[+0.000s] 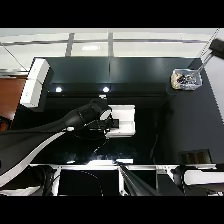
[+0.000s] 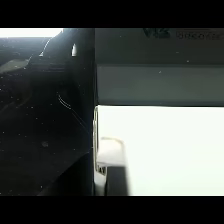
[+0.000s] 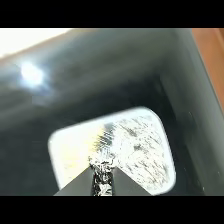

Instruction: Fold the box and place the chain.

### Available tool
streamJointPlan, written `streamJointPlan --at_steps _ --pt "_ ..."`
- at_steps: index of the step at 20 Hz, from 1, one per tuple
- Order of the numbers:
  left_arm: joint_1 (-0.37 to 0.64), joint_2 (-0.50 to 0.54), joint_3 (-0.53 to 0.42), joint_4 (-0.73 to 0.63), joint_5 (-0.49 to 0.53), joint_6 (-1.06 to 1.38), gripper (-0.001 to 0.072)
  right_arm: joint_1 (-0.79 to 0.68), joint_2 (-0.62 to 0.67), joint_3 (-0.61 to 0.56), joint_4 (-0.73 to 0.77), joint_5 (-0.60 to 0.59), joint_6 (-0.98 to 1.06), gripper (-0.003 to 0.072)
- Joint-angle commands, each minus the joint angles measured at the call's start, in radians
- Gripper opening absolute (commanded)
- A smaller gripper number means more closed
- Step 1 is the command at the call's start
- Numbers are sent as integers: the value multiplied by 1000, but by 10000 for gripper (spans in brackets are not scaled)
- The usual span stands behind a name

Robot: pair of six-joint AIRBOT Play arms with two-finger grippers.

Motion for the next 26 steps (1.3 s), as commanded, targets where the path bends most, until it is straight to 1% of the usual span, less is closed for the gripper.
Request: streamJointPlan --at_steps 1,3,5,8,9,11,13,15,19,22,24,26 --pt "1 0 0 0 -6 0 33 -5 169 1 126 -40 -131 12" --pt "1 0 0 1 -26 1 33 -5 259 1 134 -60 -138 11" --pt "1 0 0 6 -28 1 33 -5 331 1 173 -75 -138 10" --pt "1 0 0 5 -23 1 33 -5 414 1 281 -56 -167 11" --pt "1 0 0 5 -25 0 33 -4 435 1 315 -44 -177 11" --pt "1 0 0 5 -27 1 33 -1 474 1 384 31 -190 11" --pt "1 0 0 5 -26 0 33 35 508 -14 394 89 -190 11" --pt "1 0 0 5 -21 0 33 105 551 -74 391 114 -198 11" --pt "1 0 0 5 -20 0 33 264 668 -288 388 171 -201 9" --pt "1 0 0 5 -20 0 33 339 723 -455 397 212 -156 9" --pt "1 0 0 5 -21 0 33 371 725 -549 514 233 -158 9" --pt "1 0 0 5 -20 0 33 415 724 -625 629 220 -177 10"
